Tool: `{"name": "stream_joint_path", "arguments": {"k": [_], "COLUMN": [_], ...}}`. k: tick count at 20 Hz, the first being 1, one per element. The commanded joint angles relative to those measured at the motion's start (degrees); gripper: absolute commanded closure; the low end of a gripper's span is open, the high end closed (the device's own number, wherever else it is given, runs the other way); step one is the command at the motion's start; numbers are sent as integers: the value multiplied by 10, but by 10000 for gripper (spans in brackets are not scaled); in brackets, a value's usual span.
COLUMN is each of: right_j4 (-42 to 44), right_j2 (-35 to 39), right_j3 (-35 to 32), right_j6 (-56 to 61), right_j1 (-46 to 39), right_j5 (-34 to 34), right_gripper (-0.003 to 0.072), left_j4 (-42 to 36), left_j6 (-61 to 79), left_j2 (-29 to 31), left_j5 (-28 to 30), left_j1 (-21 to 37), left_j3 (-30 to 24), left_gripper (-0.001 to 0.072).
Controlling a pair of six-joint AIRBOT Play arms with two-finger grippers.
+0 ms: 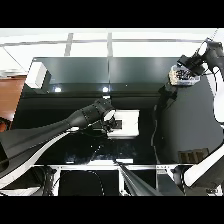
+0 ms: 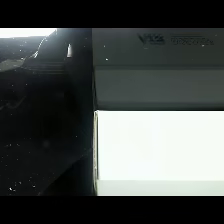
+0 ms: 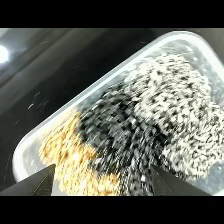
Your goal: Fold the box and place the chain.
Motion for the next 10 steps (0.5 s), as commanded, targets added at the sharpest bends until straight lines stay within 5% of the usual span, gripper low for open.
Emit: {"name": "stream_joint_path", "arguments": {"k": [1,5,6,8,10], "right_j4": [12,14,21,30,47], "right_j2": [-39,-50,-54,-57,-56], "right_j3": [35,35,35,35,44], "right_j6": [51,48,42,23,-12], "right_j1": [-16,-23,-23,-23,-24], "right_j5": [24,25,22,18,24], "right_gripper": [69,100,220,578,680], "left_j4": [0,0,0,0,0], "left_j6": [0,0,0,0,0], "left_j2": [0,0,0,0,0], "left_j5": [0,0,0,0,4], "left_j1": [0,0,0,0,0], "left_j3": [0,0,0,0,0], "left_gripper": [679,679,680,679,679]}}
